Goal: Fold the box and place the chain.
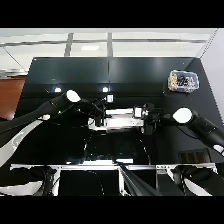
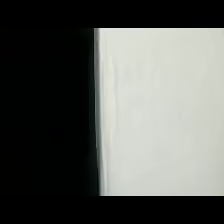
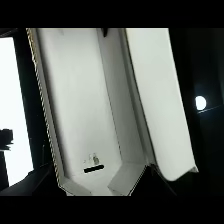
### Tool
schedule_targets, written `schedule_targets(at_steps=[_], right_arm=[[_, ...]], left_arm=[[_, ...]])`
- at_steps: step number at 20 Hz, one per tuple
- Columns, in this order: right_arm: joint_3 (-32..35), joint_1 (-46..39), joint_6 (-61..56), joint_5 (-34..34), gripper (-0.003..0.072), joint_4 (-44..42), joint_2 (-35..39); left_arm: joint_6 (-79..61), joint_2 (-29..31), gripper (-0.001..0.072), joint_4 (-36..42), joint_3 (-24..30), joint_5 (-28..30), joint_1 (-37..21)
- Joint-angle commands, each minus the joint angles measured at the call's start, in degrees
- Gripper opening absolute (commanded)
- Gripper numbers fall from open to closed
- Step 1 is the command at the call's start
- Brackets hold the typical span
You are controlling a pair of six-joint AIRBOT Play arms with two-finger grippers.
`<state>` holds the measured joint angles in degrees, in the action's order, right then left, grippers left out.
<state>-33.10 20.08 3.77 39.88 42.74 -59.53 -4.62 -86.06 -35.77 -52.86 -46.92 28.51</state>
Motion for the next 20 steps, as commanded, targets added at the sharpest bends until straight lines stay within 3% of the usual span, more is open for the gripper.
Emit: schedule_targets(at_steps=[1, 10, 14, 20], right_arm=[[-0.2, -3.5, 5.6, 0.0, 0.0680, -5.3, -0.7], [-0.2, -4.1, 11.4, 1.2, 0.0680, -10.9, -7.1], [-0.3, -4.1, 21.1, 3.9, 0.0680, -19.3, -11.5], [-0.5, -3.3, 21.3, 4.6, 0.0680, -15.8, -15.0]], left_arm=[[-0.1, 0.0, 0.0030, 0.0, 0.0, -0.1, 0.0], [-0.1, -0.1, 0.0030, 0.0, 0.0, 0.0, 0.0], [-0.1, -0.1, 0.0030, 0.0, 0.0, -0.1, 0.0], [-0.1, -0.1, 0.0030, 0.1, 0.0, -0.1, 0.0]])
